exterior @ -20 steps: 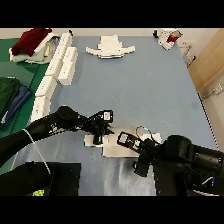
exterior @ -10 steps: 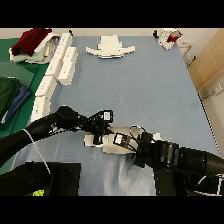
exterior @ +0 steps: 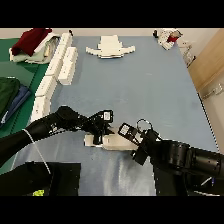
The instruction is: Fold the box.
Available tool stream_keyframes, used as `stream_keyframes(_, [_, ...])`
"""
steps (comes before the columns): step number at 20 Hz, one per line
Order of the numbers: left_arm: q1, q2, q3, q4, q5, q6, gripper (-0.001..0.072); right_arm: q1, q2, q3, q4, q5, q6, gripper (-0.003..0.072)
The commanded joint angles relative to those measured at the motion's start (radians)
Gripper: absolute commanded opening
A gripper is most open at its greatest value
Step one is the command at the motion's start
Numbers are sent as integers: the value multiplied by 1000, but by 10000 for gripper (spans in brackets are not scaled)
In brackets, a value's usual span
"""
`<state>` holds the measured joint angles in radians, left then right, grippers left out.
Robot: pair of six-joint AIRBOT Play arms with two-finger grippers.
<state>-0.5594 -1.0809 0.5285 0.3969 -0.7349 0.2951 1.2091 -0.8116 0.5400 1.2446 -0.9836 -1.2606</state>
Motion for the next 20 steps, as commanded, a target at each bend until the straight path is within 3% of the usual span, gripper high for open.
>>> stream_keyframes(1, [0,0,0,0,0,0,14,0,37,1,-50,-19,33,720])
stream_keyframes(5, [0,0,0,0,0,0,13,-57,40,1,-58,-38,-1,720])
stream_keyframes(9, [0,0,0,0,0,0,14,-142,40,1,-5,-7,-219,720])
stream_keyframes(12, [0,0,0,0,0,0,14,-281,40,0,198,50,-542,720])
stream_keyframes(15, [0,0,0,0,0,0,14,-484,40,-16,534,99,-1008,720])
stream_keyframes(18, [0,0,0,0,0,0,14,-690,40,-58,872,85,-1447,720])
stream_keyframes(20, [0,0,0,0,0,0,14,-788,37,-93,1001,57,-1624,720])
